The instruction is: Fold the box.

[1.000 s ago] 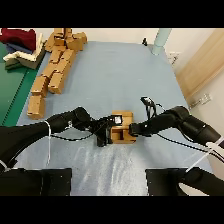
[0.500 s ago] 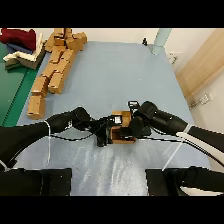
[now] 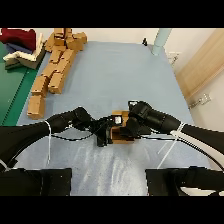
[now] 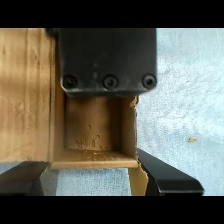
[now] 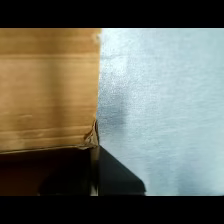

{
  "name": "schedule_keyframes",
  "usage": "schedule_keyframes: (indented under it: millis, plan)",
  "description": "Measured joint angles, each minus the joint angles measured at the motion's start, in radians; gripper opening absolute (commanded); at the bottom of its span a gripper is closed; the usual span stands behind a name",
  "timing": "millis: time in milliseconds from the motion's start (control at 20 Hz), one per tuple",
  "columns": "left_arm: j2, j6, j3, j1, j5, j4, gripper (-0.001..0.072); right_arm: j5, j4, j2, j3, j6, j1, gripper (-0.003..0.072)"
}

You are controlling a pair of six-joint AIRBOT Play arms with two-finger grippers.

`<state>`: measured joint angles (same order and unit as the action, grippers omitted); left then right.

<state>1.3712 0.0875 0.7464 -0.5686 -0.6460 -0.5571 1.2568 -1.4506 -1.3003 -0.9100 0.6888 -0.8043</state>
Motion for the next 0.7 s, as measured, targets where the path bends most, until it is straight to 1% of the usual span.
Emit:
schedule_keyframes:
  millis: [150, 200, 250, 450, 700]
  plan:
    - [0.000, 0.000, 0.000, 0.000, 0.000, 0.000, 0.0525, 0.001, 0.004, -0.002, 0.000, 0.001, 0.000, 0.0011]
    - [0.000, 0.000, 0.000, 0.000, 0.000, 0.000, 0.0525, 0.002, 0.005, -0.002, 0.000, 0.000, -0.001, 0.0244]
    - [0.000, 0.000, 0.000, 0.000, 0.000, 0.000, 0.0525, 0.010, 0.012, -0.003, 0.001, 0.003, -0.003, 0.0439]
    - [0.000, 0.001, 0.000, 0.000, 0.000, 0.000, 0.0525, 0.009, -0.003, 0.007, -0.001, 0.003, -0.003, 0.0439]
    - [0.000, 0.001, 0.000, 0.000, 0.000, 0.000, 0.0525, 0.028, -0.040, 0.074, -0.016, 0.000, -0.001, 0.0439]
